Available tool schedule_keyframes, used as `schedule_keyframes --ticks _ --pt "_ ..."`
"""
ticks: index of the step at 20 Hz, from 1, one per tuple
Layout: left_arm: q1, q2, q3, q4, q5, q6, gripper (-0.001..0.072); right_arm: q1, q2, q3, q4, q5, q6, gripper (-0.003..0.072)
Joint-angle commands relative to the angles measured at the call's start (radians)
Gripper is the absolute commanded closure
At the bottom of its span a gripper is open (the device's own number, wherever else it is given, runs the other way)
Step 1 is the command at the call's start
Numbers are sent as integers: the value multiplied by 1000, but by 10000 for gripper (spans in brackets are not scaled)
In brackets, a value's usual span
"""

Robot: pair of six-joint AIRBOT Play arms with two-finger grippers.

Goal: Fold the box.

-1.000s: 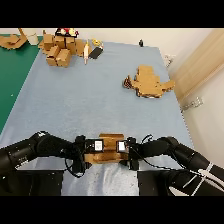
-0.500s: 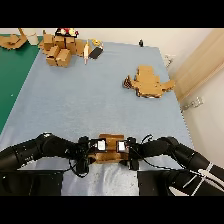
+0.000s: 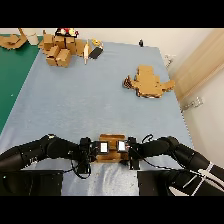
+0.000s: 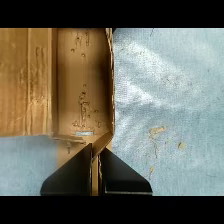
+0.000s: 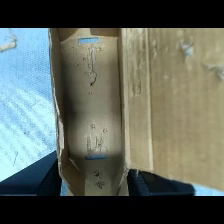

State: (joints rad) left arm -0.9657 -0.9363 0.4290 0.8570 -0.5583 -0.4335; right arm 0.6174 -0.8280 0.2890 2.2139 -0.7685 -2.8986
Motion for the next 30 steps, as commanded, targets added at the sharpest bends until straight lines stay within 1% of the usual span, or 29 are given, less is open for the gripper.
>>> schedule_keyframes --ticks 1,3,6,7,8,9,14,16,22,26,27,30 --pt "-1 -2 3 11 28 -3 677 1 0 0 4 0 0 200" --pt "-1 -3 6 12 33 -2 676 1 0 0 4 0 0 200" --pt "1 -3 6 39 3 -13 669 1 0 0 4 0 0 200" --pt "1 -3 6 42 0 -13 493 1 0 0 4 1 0 200" --pt "1 -3 6 42 2 -21 395 1 0 0 4 0 0 200" --pt "1 -3 6 42 0 -32 407 1 0 0 4 0 0 200" --pt "0 -3 7 41 6 -31 409 1 0 0 4 0 0 200" --pt "-1 -3 11 37 10 -30 604 1 0 0 4 0 0 200" --pt "-1 -3 13 33 53 -29 605 1 0 0 4 0 0 200" --pt "-1 -3 13 -34 55 -29 610 1 0 0 4 0 0 200" --pt "-1 -3 13 -48 55 -29 697 1 0 0 4 0 0 200" --pt "-1 -6 13 -92 58 -29 697 1 0 0 4 1 0 200"
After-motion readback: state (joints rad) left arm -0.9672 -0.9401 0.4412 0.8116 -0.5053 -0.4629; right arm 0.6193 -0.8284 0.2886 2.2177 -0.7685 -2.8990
